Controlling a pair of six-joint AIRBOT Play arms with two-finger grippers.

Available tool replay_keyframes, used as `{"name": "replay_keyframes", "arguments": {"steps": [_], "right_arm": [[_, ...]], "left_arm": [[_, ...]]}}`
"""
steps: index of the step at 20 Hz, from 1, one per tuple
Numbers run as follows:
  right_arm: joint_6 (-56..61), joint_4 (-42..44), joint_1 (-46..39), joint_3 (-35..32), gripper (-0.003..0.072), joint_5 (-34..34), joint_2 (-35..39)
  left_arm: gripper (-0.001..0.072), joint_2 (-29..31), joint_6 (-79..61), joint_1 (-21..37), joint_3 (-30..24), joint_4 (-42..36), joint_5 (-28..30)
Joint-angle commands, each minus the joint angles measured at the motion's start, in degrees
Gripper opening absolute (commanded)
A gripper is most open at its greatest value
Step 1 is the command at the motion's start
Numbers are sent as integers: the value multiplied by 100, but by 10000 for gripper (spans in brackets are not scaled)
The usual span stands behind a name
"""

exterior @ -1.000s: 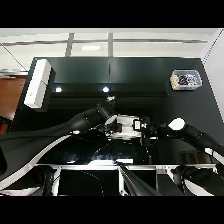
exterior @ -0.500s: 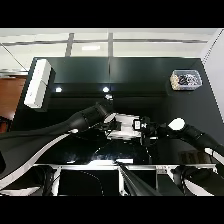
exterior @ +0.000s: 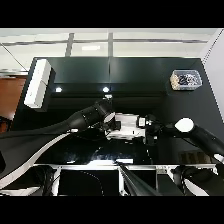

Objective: Fold the box and place the chain.

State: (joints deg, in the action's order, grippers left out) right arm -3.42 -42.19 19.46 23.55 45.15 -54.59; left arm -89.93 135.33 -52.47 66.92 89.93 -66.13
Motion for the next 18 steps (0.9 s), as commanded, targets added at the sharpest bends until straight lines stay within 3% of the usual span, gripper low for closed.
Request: {"name": "replay_keyframes", "arguments": {"steps": [1, 7, 10, 11, 12, 14, 18], "right_arm": [[1084, -988, -352, 37, 709, 752, 730], [400, -927, -308, 35, 702, 284, 420], [-190, -466, 4, 35, 697, 63, 94], [-310, -356, 118, 35, 569, -24, 20], [-308, -317, 238, 35, 526, -94, -50], [-247, -249, 358, 35, 239, -153, -125], [350, -50, 358, 35, 235, -258, -155]], "left_arm": [[28, 0, 7, 4, 0, -33, 13], [29, -2, 4, 4, 0, -44, 48], [29, -2, 4, 4, 0, -42, 26], [29, -4, 4, 4, 0, -44, 22], [29, -4, 4, 4, 0, -44, 22], [29, -4, 4, 4, 0, -44, 22], [29, -4, 4, 4, 0, -42, 2]]}}
